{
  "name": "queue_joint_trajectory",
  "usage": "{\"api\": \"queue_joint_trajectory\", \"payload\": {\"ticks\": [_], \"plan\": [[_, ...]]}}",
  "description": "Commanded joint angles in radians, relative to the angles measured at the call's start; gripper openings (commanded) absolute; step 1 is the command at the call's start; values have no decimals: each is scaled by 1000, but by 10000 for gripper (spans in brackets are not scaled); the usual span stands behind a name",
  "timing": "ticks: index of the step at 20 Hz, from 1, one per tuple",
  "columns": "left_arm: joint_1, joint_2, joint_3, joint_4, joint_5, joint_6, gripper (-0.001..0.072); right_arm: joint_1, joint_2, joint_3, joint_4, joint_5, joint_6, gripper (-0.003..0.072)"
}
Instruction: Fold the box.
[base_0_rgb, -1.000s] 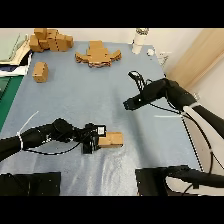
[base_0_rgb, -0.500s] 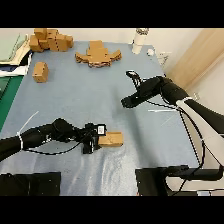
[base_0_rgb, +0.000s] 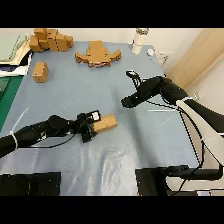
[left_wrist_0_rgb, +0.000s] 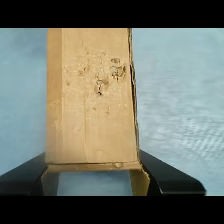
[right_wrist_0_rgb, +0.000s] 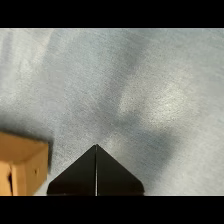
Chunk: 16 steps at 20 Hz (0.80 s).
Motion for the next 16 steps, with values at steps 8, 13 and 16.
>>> {"api": "queue_joint_trajectory", "payload": {"ticks": [8, 13, 16], "plan": [[411, 51, -3, 10, 118, -375, 528, 1, -1, 1, 0, 0, 0, 4], [731, 27, -1, 53, 120, -374, 528, 1, -1, 1, 0, 0, 0, 4], [849, -21, 12, 53, 120, -377, 528, 1, -1, 1, 0, 0, 0, 4]]}}
